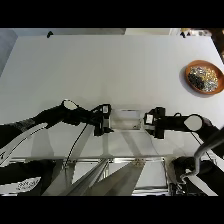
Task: Fold the box and place the chain.
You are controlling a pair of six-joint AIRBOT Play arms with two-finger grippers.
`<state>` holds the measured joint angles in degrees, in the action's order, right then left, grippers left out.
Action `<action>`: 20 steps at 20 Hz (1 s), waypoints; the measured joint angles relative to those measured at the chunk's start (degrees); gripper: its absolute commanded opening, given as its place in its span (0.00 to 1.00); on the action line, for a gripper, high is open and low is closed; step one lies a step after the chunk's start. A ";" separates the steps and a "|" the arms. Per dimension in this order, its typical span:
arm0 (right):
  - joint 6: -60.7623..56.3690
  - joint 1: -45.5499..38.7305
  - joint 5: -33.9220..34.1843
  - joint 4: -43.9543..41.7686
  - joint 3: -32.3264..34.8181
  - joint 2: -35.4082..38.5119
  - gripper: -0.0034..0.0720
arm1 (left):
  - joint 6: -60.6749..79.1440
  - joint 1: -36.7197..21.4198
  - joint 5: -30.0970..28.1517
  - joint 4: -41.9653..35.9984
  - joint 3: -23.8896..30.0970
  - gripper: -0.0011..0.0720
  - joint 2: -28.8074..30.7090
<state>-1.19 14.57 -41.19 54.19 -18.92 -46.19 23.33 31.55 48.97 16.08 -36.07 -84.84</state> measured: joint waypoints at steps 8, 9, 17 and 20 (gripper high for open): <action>-3.82 1.53 4.79 -23.32 0.00 5.03 0.07 | -0.04 0.00 -0.04 -0.02 0.00 0.11 0.00; -3.61 2.40 6.69 -25.20 0.00 4.55 0.07 | -0.04 0.00 -0.04 -0.02 0.00 0.11 0.00; -4.09 7.69 20.26 -30.18 -0.04 -7.89 0.06 | -0.20 0.00 0.07 -0.20 0.02 0.11 0.00; -5.86 8.07 21.51 -30.51 -0.07 -11.65 0.06 | -0.37 0.00 0.07 -0.22 0.02 0.11 0.00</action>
<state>-7.05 22.63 -19.68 23.68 -18.98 -57.84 22.96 31.55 49.04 15.86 -36.05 -84.84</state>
